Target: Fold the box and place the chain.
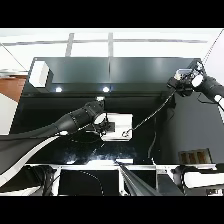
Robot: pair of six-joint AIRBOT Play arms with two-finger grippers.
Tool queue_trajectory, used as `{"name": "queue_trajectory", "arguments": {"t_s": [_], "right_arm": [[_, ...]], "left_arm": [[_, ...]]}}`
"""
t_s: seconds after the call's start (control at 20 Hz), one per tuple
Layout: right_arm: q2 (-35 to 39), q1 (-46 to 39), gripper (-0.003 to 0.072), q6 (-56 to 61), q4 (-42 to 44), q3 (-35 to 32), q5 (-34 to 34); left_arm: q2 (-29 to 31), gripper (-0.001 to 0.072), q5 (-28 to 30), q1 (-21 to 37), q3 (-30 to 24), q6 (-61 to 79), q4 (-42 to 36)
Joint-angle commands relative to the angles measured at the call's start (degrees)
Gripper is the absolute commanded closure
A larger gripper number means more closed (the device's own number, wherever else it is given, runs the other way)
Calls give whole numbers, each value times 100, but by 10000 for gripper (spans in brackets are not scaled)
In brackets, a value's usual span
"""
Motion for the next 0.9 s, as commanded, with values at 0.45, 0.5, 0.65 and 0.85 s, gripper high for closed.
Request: {"name": "queue_trajectory", "arguments": {"t_s": [0.45, 0.5, 0.65, 0.85], "right_arm": [[337, -96, 658, -1287, -131, 675, 1600], [636, -144, 659, -1425, -203, 809, 1759], [1685, -267, 658, -1808, -203, 1147, 2256], [3259, -254, 658, -2059, -125, 1176, 2763]], "left_arm": [[2, 675, -15, 0, 0, 2, 2], [2, 674, -13, 0, 0, 2, 4], [2, 675, 9, 0, 0, 2, 37], [2, 675, 0, -2, 0, 2, 116]]}}
